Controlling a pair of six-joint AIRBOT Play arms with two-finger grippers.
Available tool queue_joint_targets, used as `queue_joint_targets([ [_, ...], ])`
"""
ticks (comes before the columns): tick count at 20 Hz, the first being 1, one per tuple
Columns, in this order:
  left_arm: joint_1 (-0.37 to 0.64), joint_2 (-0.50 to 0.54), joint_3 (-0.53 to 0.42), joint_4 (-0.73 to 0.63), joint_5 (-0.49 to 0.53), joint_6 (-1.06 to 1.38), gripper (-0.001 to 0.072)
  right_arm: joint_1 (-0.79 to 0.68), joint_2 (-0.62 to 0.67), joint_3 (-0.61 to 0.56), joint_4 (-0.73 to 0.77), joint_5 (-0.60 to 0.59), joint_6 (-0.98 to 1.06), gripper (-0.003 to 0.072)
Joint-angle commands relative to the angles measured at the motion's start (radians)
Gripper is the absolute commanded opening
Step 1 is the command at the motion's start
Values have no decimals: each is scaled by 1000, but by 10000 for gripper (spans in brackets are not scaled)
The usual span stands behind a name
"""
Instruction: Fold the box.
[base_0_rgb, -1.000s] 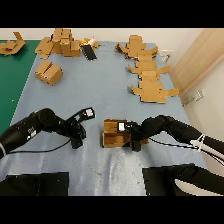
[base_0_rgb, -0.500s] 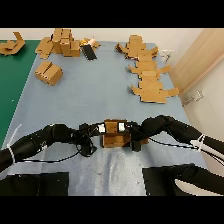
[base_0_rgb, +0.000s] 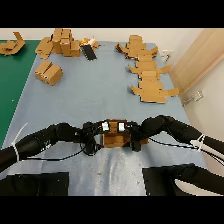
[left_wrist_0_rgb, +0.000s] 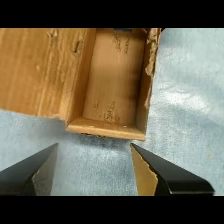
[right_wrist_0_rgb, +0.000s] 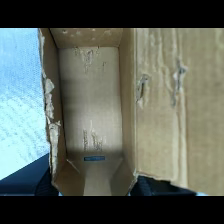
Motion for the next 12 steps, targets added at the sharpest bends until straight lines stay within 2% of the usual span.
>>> queue_joint_targets([
  [1, -1, -34, 21, -5, -31, 22, 696, 1, 0, 0, 0, 0, 0, 501],
  [9, -1, -61, 50, -13, -79, 35, 696, 1, 0, 0, 0, 0, 0, 501],
  [12, -1, -80, 50, -108, -80, 135, 696, 1, 0, 0, 0, 0, 0, 501],
])
